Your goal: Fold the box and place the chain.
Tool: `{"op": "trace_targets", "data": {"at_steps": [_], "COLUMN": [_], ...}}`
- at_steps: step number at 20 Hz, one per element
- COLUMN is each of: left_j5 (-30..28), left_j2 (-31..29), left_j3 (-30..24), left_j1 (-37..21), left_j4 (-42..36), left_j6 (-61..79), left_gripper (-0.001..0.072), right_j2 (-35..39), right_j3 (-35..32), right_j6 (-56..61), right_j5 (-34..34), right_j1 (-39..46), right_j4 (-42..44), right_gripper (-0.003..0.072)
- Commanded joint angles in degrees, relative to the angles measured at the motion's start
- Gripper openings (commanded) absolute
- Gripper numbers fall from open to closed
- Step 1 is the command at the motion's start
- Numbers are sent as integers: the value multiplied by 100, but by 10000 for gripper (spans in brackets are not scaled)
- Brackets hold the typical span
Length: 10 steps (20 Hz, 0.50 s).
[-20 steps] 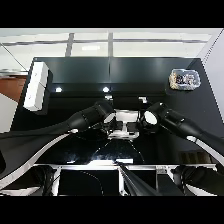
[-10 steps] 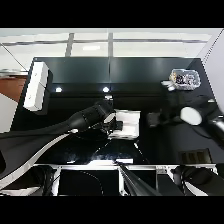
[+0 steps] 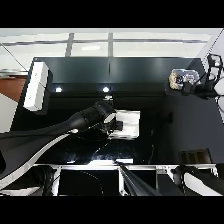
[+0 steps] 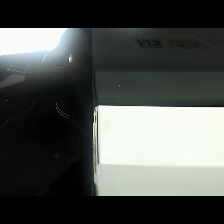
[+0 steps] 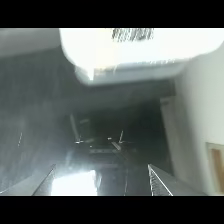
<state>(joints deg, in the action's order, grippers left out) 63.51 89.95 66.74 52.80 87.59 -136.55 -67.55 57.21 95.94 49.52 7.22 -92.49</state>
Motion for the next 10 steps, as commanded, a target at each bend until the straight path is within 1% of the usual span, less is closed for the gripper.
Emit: {"op": "trace_targets", "data": {"at_steps": [1,2,4,8,9,10], "left_j5": [-17,-20,-20,-31,-26,-22], "left_j2": [2,2,4,4,4,4], "left_j3": [0,0,0,0,0,0], "left_j1": [0,0,0,-2,-2,0], "left_j4": [0,0,0,2,0,0], "left_j6": [-2,-2,0,0,0,0], "left_gripper": [33,33,33,33,33,33], "right_j2": [-1370,-1773,-2398,-3248,-3407,-3556], "right_j3": [1248,1670,2275,3136,3314,3467], "right_j6": [-243,-153,28,337,402,463], "right_j5": [-101,55,164,157,177,181], "right_j1": [555,616,673,743,772,800], "right_j4": [417,417,393,382,382,382], "right_gripper": [719,712,711,709,662,659]}}
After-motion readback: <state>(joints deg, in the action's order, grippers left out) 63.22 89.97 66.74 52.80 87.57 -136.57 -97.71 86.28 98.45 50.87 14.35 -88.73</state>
